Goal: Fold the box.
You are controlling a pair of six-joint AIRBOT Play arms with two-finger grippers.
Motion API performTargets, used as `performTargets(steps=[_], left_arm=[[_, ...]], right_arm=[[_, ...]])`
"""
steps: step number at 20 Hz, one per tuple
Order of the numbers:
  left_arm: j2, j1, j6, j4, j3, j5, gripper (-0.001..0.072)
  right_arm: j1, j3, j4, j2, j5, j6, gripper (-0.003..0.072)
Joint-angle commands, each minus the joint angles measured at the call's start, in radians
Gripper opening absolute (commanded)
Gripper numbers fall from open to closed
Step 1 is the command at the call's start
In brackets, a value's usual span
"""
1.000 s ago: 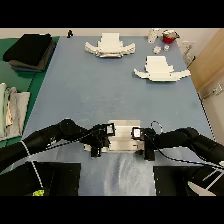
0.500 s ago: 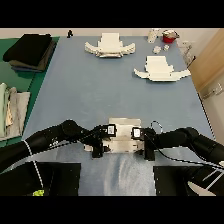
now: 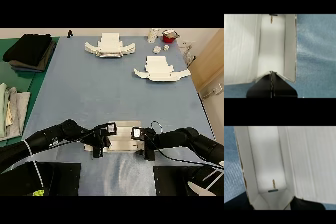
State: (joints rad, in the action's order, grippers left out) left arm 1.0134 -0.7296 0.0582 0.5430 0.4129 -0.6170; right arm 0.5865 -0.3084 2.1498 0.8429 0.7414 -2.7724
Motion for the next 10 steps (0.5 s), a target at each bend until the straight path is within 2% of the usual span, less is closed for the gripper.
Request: performTargets(steps=[1, 5, 8, 10], left_arm=[[-0.015, 0.002, 0.179, 0.094, 0.015, -0.041, 0.0013], [-0.118, 0.002, 0.652, 0.407, 0.037, -0.112, 0.0013], [-0.255, 0.008, 1.032, 0.610, 0.062, -0.188, 0.0013], [-0.345, 0.069, 1.286, 0.713, 0.061, -0.237, 0.0012]], right_arm=[[0.001, 0.000, 0.000, -0.001, 0.000, 0.000, 0.0504], [0.001, 0.000, 0.000, -0.001, 0.000, 0.000, 0.0505], [0.001, 0.000, 0.000, -0.001, 0.000, 0.000, 0.0504], [0.001, 0.000, 0.000, -0.001, 0.000, 0.000, 0.0504]])
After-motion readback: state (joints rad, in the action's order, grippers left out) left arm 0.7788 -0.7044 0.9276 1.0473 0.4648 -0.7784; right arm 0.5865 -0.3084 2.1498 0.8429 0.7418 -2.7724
